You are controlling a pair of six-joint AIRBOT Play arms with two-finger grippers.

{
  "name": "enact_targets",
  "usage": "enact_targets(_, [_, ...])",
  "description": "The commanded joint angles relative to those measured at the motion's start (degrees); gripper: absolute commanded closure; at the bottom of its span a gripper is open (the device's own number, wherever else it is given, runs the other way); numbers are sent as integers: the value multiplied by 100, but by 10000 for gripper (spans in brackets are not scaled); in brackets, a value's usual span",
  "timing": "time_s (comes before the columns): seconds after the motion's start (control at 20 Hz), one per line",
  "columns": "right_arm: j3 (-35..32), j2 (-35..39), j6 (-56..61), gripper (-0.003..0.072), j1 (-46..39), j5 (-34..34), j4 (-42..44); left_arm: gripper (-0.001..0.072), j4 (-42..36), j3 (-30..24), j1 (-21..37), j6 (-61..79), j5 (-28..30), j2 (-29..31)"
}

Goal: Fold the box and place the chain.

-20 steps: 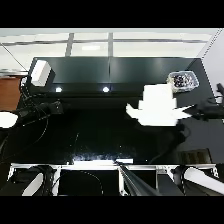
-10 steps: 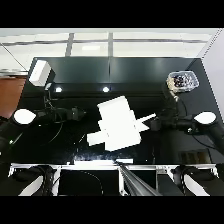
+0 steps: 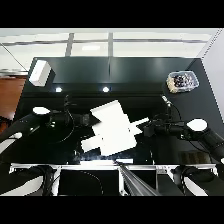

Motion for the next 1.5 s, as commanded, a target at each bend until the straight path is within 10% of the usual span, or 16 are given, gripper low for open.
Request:
enact_targets(0.0, [-15,13,-9,643,39,-57,103,4,-713,186,-66,1058,-601,-682])
enact_targets(0.4, [-15,13,-7,643,39,-55,122,148,1126,1220,-304,1082,-1668,-1606])
enact_targets(0.95, [-13,13,9,639,37,297,57,681,1078,1222,-295,1567,-1622,-1635])
enact_targets(1.0, [-13,13,11,555,37,317,48,682,1078,1226,-295,1631,-1628,-1635])
enact_targets(1.1, [50,15,13,-22,-13,348,-153,684,1082,1228,-295,1687,-1639,-1633])
enact_targets(1.45, [2063,15,-13,-13,-1250,1882,-2634,689,2402,1696,-767,1770,-1412,-1058])
